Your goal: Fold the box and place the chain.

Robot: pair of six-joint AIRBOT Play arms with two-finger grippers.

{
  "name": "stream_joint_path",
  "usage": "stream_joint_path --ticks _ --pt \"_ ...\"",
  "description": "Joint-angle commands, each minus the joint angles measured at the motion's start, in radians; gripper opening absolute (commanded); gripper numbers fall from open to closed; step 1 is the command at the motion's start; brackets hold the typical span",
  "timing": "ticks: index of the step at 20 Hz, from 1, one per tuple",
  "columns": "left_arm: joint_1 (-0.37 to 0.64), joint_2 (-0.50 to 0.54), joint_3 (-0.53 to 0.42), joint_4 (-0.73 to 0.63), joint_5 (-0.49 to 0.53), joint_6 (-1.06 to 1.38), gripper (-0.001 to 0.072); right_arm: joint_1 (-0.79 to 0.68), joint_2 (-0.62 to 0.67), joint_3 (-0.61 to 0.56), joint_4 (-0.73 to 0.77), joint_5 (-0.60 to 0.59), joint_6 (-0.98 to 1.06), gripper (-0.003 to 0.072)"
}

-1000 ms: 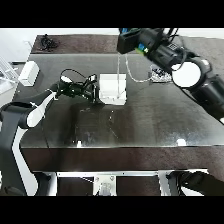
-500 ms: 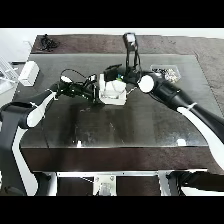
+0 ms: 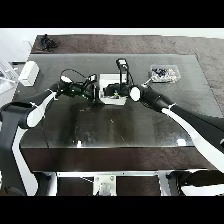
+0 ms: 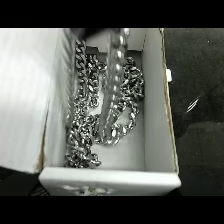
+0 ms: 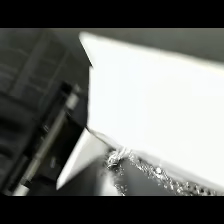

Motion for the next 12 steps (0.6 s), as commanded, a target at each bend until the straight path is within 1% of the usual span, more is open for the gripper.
stream_joint_path --ticks 1,3,4,6,8,10,11,12 --pt "0.0 -0.001 0.0 0.0 0.0 0.0 0.0371 -0.023 -0.004 -0.023 -0.008 0.0 0.005 0.0486" --pt "0.0 -0.001 0.0 0.0 0.0 0.0 0.0371 -0.052 0.052 -0.022 -0.008 0.0 0.005 0.0497" --pt "0.0 -0.001 0.0 0.0 0.0 0.0 0.0371 -0.066 0.106 -0.022 -0.012 0.001 -0.002 0.0497" --pt "0.0 -0.001 0.0 0.0 0.0 0.0 0.0371 -0.108 0.224 -0.039 -0.117 0.001 0.003 0.0497" --pt "0.0 -0.001 0.0 0.0 0.0 0.0 0.0371 -0.199 0.297 -0.09 -0.148 0.001 0.026 0.0498" --pt "0.0 -0.001 0.0 0.0 0.0 0.0 0.0371 -0.317 0.284 -0.152 -0.147 -0.015 0.064 0.0498" --pt "0.0 -0.001 0.0 0.0 0.001 0.0 0.0371 -0.376 0.251 -0.183 -0.145 -0.05 0.108 0.0498" --pt "0.0 -0.001 0.0 0.0 0.0 0.0 0.0371 -0.427 0.203 -0.197 -0.126 -0.072 0.153 0.0519"
